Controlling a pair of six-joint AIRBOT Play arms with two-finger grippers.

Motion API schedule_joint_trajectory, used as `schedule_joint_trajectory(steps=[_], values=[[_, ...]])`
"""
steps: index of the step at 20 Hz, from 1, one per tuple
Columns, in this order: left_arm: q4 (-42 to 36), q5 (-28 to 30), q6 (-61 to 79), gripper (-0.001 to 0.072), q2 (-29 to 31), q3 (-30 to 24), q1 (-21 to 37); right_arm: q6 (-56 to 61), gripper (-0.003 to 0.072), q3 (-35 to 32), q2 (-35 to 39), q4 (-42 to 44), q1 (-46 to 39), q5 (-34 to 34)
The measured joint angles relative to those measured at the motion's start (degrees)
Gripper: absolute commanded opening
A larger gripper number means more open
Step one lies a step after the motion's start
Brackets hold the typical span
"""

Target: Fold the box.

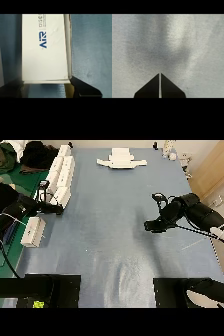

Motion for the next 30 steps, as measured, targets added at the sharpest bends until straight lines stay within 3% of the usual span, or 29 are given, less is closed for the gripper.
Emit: schedule_joint_trajectory(steps=[9, 23, 24, 25, 26, 30], values=[[-0.1, 1.9, -0.7, 0.0385, -7.9, 8.7, -1.0, 0.0, 0.0038, 0.0, 0.0, 0.0, 0.0, 0.0], [-0.1, 4.1, -0.9, 0.0387, -10.4, 9.7, -1.3, 0.0, 0.0038, 0.0, 0.0, 0.0, 0.0, 0.0], [-0.1, 4.1, -0.9, 0.0431, -10.4, 9.7, -1.3, 0.0, 0.0038, 0.0, 0.0, 0.0, 0.0, 0.0], [-0.1, 4.1, -0.9, 0.0624, -10.4, 9.7, -1.3, 0.0, 0.0038, 0.0, 0.0, 0.0, 0.0, 0.0], [-0.1, 4.1, -0.9, 0.0681, -10.4, 9.7, -1.3, 0.0, 0.0038, 0.0, 0.0, 0.0, 0.0, 0.0], [-0.1, 4.3, -1.0, 0.0683, -10.4, 9.7, -1.3, 0.0, 0.0038, 0.0, 0.0, 0.0, 0.0, 0.0]])
